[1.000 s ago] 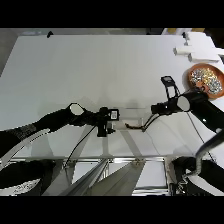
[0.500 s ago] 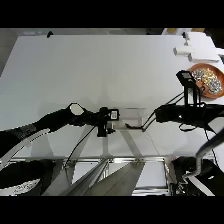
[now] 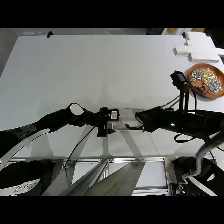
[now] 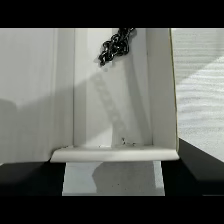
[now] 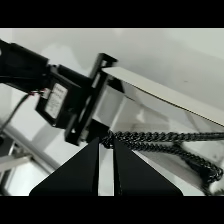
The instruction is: Fold the box and place the chain.
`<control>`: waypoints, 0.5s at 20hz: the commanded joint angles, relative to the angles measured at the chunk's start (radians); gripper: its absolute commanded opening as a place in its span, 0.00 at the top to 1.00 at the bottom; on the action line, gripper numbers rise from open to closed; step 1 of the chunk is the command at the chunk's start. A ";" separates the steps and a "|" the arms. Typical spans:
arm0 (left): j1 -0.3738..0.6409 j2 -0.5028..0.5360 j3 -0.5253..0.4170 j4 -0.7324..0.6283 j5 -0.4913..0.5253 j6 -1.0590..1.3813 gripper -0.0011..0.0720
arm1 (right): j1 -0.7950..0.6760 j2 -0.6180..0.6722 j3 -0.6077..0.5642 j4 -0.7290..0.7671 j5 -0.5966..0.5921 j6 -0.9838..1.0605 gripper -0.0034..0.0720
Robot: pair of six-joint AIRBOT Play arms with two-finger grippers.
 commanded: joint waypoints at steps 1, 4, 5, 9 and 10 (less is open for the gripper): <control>0.000 0.000 0.000 0.000 0.000 0.000 0.61 | 0.061 -0.055 0.001 0.026 -0.062 0.000 0.93; 0.000 0.000 0.000 0.000 0.000 0.000 0.61 | 0.074 -0.148 0.001 0.006 -0.056 0.000 0.93; 0.000 0.000 0.000 0.000 0.000 0.001 0.61 | 0.074 -0.176 0.001 -0.005 -0.050 0.000 0.93; 0.000 0.000 0.000 0.000 0.000 0.000 0.61 | 0.074 -0.235 0.001 -0.078 0.025 0.001 0.89; 0.000 0.000 0.000 0.000 0.000 0.001 0.61 | 0.074 -0.238 0.001 -0.084 0.024 0.000 0.78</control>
